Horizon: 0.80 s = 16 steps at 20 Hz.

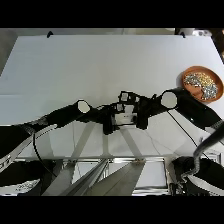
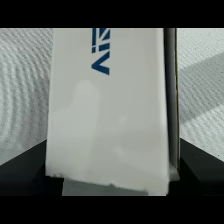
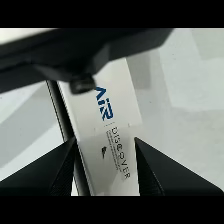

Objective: Fold the box and place the chain.

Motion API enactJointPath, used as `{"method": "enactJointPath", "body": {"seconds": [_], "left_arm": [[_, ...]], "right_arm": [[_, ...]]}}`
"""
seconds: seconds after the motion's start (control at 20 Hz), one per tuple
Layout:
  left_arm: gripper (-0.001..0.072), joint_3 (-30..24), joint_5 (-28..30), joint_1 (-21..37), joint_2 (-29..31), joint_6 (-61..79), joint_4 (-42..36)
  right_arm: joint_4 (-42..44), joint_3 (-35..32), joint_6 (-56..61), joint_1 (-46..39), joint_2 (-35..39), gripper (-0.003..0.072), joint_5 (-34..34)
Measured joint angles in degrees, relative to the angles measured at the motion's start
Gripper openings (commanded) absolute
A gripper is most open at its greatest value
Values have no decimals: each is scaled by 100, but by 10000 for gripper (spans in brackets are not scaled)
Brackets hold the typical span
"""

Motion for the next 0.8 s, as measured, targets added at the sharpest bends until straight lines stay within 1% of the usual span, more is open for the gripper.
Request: {"method": "enactJointPath", "body": {"seconds": [0.45, 0.55, 0.6, 0.8], "left_arm": [[438, 0, 2, 0, 0, 15, 4], [438, 0, 0, 0, 0, 15, 4], [438, 0, 0, 0, 0, 13, 4], [438, 0, 0, 0, 0, 20, 7]], "right_arm": [[-234, -201, 85, 302, 76, 361, -284], [-306, -282, 92, 332, 181, 377, -352], [-337, -350, 105, 341, 262, 421, -376], [-417, -625, 105, 356, 553, 421, -533]]}}
